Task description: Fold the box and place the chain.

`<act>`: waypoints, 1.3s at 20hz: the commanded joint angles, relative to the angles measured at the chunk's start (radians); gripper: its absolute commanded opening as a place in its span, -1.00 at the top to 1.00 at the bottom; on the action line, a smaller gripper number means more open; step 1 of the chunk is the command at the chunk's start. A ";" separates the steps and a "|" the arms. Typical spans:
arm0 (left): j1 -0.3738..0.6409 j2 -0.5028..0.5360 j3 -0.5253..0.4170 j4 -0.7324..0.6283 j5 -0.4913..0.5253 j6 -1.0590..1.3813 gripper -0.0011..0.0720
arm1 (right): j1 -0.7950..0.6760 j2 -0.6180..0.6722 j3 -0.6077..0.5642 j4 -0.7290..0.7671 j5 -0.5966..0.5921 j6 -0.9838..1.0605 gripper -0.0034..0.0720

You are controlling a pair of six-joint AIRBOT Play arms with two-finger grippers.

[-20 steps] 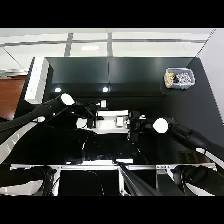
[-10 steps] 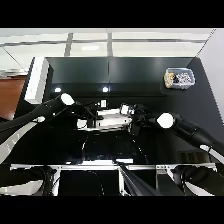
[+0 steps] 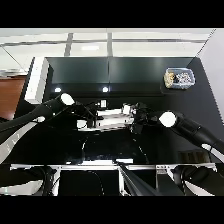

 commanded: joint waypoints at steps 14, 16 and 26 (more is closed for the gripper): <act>0.000 0.000 0.001 0.000 -0.002 0.000 0.90 | -0.120 -0.201 0.020 0.374 0.203 -0.475 -0.95; 0.000 0.000 0.001 0.000 -0.002 0.000 0.90 | -0.119 -0.206 0.026 0.355 0.184 -0.433 -0.95; 0.000 0.000 0.001 0.000 -0.002 0.000 0.90 | -0.085 -0.237 0.059 0.230 0.159 -0.298 -0.95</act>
